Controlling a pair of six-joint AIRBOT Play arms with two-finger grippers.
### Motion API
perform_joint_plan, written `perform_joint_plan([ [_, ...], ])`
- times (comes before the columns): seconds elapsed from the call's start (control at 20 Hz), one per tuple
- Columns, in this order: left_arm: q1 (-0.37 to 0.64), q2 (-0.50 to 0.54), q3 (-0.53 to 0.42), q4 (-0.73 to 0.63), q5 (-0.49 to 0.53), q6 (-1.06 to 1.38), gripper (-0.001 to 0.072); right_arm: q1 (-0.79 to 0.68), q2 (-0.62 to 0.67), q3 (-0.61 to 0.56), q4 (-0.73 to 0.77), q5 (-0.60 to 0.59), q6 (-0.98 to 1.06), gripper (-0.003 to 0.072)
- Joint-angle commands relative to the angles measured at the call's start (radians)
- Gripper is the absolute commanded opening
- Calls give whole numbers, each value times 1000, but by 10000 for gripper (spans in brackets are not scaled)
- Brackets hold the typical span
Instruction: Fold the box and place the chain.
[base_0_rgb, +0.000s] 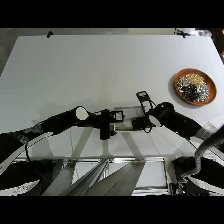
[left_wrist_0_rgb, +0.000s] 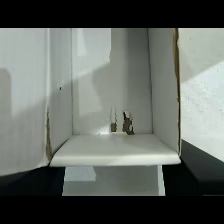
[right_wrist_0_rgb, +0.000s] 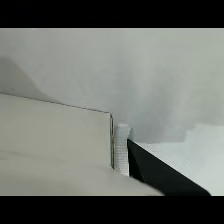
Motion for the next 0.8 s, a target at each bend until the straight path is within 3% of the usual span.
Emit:
perform_joint_plan([
  [0.0, 0, 0, 0, -5, 0, -5, 491, 0, 57, 2, -11, 8, -61, 347],
  [0.45, 0, 0, 0, -5, 0, -5, 491, -13, 338, 2, -66, 187, -241, 346],
  [0.6, 0, 0, 0, -5, 0, -5, 491, -156, 435, 16, -183, 189, -244, 342],
  [0.75, 0, 0, 0, -5, -1, -5, 491, -446, 441, 38, -218, 119, -349, 343],
])
